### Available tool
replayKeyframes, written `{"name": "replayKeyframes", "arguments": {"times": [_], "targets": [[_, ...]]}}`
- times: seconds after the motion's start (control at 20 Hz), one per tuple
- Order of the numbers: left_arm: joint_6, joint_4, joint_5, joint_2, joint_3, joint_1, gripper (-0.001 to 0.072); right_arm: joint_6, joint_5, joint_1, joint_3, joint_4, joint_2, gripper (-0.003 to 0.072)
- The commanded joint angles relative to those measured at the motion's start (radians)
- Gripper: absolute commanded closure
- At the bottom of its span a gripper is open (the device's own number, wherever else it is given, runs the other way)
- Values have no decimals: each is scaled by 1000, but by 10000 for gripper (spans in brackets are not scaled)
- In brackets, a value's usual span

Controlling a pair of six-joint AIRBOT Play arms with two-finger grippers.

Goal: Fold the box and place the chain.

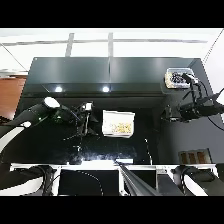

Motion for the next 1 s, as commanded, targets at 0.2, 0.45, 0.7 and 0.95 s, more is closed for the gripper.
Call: {"name": "replayKeyframes", "arguments": {"times": [0.2,0.45,0.7,0.95], "targets": [[-5,28,8,-68,73,-70,-3,6,-4,0,0,0,1,191],[-51,30,39,-89,99,-105,-3,6,-24,0,0,0,1,192],[-50,29,37,-89,99,-106,-3,6,-24,0,0,0,1,192],[-51,30,45,-89,99,-105,-3,6,-24,0,0,0,1,192]]}}
